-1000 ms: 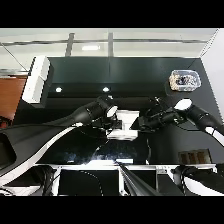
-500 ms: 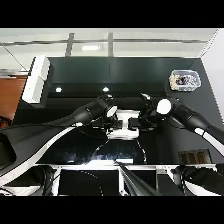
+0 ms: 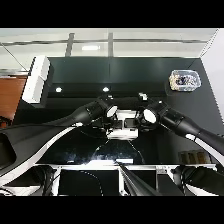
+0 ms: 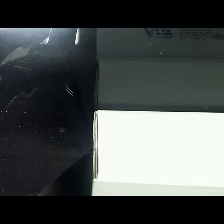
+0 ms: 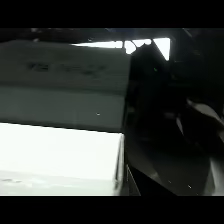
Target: Fold the box and place the chain.
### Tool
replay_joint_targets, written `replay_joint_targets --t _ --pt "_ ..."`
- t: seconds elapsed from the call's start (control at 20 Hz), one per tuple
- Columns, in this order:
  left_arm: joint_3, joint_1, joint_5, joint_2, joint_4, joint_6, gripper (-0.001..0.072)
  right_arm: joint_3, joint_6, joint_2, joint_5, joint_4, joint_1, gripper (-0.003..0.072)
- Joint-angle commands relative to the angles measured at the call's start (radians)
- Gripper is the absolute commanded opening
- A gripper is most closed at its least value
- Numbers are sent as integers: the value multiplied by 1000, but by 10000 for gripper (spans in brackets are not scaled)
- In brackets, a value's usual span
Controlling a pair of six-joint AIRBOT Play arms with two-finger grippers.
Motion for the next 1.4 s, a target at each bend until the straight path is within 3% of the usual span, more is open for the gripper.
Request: replay_joint_targets --t 0.0,0.8,0.95,1.2,1.25,1.3,1.35 --pt "0 0 0 0 4 0 29 3 41 -18 42 -33 10 329" --pt "0 0 5 0 0 -1 29 3 38 -66 32 -14 13 320" --pt "0 0 5 0 0 -1 29 3 38 -67 21 -15 17 13" --pt "0 0 4 0 0 -1 29 5 42 -67 22 -37 31 17" --pt "0 0 5 0 0 -1 29 5 42 -67 22 -37 31 147" --pt "0 0 4 0 0 -1 29 5 42 -67 23 -37 31 208" --pt "0 0 4 0 0 -1 29 5 43 -67 27 -36 31 207"
